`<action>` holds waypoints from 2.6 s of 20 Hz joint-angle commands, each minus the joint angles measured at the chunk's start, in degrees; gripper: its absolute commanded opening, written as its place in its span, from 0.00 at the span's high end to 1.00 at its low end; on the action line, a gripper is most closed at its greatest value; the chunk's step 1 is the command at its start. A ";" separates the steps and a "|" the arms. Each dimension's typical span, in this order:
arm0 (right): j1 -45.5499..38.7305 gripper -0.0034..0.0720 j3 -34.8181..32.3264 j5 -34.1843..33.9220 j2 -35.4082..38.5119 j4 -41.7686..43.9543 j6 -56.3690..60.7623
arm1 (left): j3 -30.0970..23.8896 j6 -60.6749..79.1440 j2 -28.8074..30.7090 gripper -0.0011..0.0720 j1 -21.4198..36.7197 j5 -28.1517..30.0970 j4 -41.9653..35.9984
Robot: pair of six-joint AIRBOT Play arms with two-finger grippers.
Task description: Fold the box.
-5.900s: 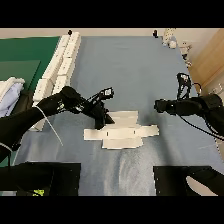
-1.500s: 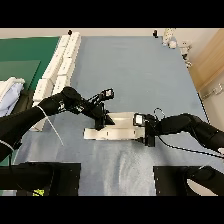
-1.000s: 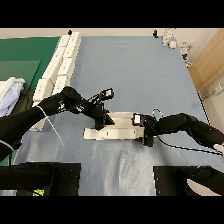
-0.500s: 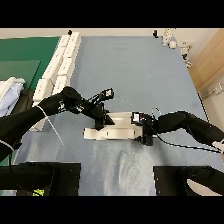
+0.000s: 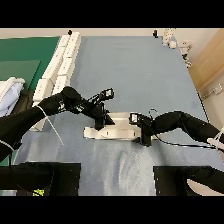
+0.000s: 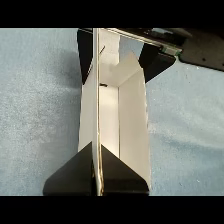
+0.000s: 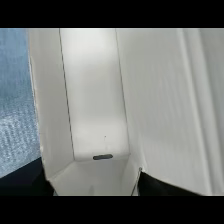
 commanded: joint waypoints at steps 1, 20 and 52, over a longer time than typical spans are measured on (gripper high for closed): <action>0.00 0.04 0.07 1.38 0.20 -0.17 0.02 | 0.02 -0.02 -0.02 0.97 0.00 -0.02 0.02; 0.68 0.09 0.04 1.29 -0.26 -1.18 0.02 | 0.02 -0.02 -0.02 0.97 0.00 -0.02 0.02; 0.63 0.27 0.07 1.55 -1.62 -1.44 0.07 | 0.02 0.15 -0.02 0.97 -0.02 -0.07 -0.22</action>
